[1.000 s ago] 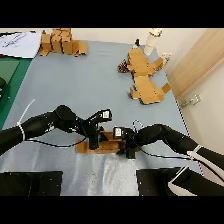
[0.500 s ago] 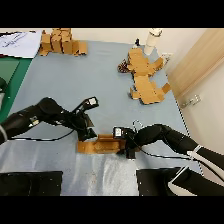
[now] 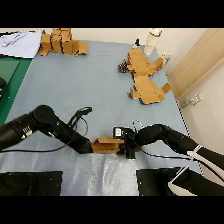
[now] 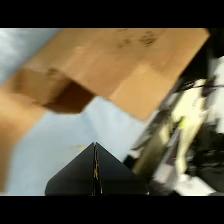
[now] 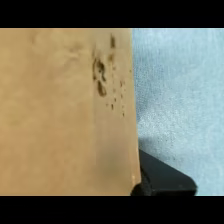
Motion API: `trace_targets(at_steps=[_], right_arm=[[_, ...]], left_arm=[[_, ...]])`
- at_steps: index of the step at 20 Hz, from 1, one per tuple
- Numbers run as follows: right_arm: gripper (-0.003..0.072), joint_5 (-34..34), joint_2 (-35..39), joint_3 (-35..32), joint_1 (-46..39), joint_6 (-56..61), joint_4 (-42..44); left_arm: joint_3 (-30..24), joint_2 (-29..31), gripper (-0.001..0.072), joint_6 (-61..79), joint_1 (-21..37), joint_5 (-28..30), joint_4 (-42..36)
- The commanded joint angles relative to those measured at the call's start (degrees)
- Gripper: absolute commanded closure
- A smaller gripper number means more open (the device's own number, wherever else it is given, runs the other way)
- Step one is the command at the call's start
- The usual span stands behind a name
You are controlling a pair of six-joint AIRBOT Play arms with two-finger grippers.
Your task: Fold the box.
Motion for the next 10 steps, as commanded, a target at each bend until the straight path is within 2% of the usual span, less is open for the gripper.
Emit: trace_targets(at_steps=[1,5,10], right_arm=[[0.0176,0.07,0.04,0.02,0.07,0.00,0.02],[0.0176,0.04,0.04,0.02,0.07,0.00,0.02],[0.0176,0.04,0.04,0.02,0.07,0.00,0.02]], left_arm=[[-4.50,0.15,0.0698,-0.20,-6.91,13.33,-20.39],[-4.92,0.15,0.0698,8.28,-8.55,26.67,-30.75],[-4.92,-1.64,0.0698,11.52,-8.52,37.86,-31.28]])
